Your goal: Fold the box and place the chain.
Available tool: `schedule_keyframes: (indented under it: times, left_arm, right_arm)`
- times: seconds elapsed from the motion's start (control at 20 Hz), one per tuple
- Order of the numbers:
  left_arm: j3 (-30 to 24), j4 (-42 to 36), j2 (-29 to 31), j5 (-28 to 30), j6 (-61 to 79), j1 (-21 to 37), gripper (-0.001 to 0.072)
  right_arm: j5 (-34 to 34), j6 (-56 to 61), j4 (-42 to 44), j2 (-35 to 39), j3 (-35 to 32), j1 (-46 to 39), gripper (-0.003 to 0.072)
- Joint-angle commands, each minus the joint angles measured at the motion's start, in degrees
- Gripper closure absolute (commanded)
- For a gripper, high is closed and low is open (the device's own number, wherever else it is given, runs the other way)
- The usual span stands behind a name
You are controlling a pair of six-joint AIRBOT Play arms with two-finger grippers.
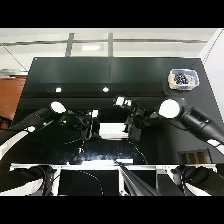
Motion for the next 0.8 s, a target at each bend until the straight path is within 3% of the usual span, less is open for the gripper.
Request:
schedule_keyframes:
  times: [0.0, 0.05, 0.1, 0.15, 0.25, 0.35, 0.75]
  left_arm:
    - [0.02, -0.02, -0.04, 0.02, 0.0, -0.02, 0.0413]
    - [0.02, -0.02, -0.04, 0.02, 0.0, -0.02, 0.0413]
    - [0.02, -0.02, -0.04, 0.02, -0.02, -0.02, 0.0413]
    - [0.02, -0.02, -0.04, 0.02, -0.02, -0.02, 0.0413]
    - [0.02, -0.02, -0.04, 0.02, -0.02, -0.02, 0.0413]
    - [0.02, -0.02, -0.04, 0.02, -0.02, -0.02, 0.0413]
    - [0.02, -0.02, -0.04, 0.02, -0.02, -0.02, 0.0413]
  right_arm:
    - [4.83, 16.17, -0.46, 2.84, 1.66, -3.98, 0.0338]
    - [3.85, 23.1, 0.74, 2.8, 0.55, -4.83, 0.037]
    - [2.08, 26.99, 2.4, 2.8, -1.51, -4.96, 0.0584]
    - [-1.18, 29.2, 5.35, 2.8, -4.11, -4.92, 0.0656]
    - [-6.99, 31.56, 14.36, 2.4, -7.72, -5.09, 0.0656]
    - [-7.98, 31.45, 21.55, 0.46, -8.83, -5.07, 0.0656]
    - [-7.96, 30.14, 25.53, -8.7, -8.87, -4.92, 0.0656]
